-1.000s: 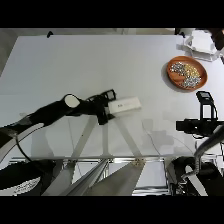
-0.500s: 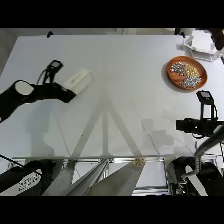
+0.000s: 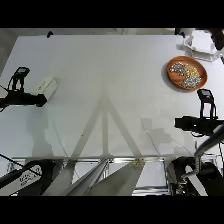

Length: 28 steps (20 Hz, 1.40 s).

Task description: Fold the box and place the chain.

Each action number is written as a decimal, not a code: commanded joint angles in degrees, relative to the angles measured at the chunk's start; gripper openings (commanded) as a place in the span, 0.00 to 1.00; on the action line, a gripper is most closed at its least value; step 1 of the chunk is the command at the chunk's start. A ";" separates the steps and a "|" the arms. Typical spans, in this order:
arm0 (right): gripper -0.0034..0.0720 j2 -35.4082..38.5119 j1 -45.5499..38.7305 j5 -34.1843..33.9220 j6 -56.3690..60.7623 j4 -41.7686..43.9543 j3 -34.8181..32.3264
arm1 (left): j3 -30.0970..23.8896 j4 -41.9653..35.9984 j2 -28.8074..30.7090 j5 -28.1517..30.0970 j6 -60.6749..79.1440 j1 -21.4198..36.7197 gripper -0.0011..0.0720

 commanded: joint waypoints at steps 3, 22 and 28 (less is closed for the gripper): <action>0.07 0.07 -0.02 -0.22 -0.02 0.28 0.04 | -0.02 1.75 -1.20 -3.65 -1.05 1.62 0.84; 0.07 0.11 -0.02 -0.37 -0.02 0.24 0.04 | -0.02 -1.38 16.24 -9.46 -1.05 -10.88 0.97; 0.07 0.13 -0.02 -0.37 -0.02 0.24 0.04 | -0.02 -1.33 16.24 -10.32 -1.31 -15.10 0.97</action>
